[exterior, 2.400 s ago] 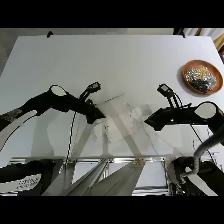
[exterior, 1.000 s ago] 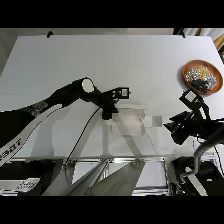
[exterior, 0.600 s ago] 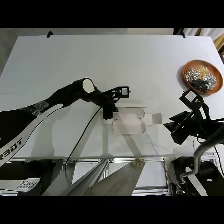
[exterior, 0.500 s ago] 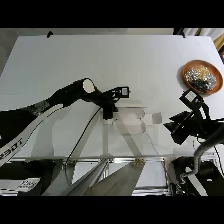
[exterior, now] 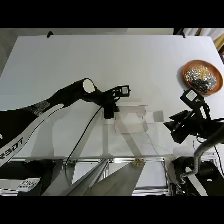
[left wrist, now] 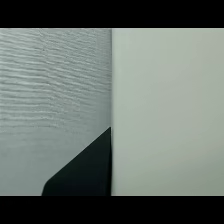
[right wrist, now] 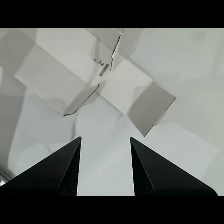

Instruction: Fold the box and place the chain.

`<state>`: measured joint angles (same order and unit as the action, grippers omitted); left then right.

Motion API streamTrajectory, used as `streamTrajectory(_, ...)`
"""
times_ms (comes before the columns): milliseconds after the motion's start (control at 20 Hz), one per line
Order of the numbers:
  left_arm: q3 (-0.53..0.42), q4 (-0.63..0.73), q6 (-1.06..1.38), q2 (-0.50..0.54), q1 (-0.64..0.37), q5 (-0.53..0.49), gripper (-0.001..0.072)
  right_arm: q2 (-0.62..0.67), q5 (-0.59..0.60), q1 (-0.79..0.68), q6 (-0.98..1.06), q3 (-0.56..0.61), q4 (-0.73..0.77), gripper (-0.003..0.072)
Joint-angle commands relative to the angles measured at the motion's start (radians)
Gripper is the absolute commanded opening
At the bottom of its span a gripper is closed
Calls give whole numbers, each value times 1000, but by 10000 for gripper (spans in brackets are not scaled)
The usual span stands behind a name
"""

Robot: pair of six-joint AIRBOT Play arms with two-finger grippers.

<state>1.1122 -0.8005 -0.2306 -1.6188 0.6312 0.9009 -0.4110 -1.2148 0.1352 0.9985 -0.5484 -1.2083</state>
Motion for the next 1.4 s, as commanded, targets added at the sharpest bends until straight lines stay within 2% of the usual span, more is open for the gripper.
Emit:
streamTrajectory(0, 0, 15, 21, -1, 0, -7, 4, 1, 3, 0, 0, 0, 0, 342)
streamTrajectory(300, 0, 15, 48, -38, 0, 5, 6, 1, 3, 0, 0, 0, 0, 342)
streamTrajectory(1350, 0, 15, 48, -38, 0, 21, 12, 1, 3, 0, 0, 0, 1, 342)
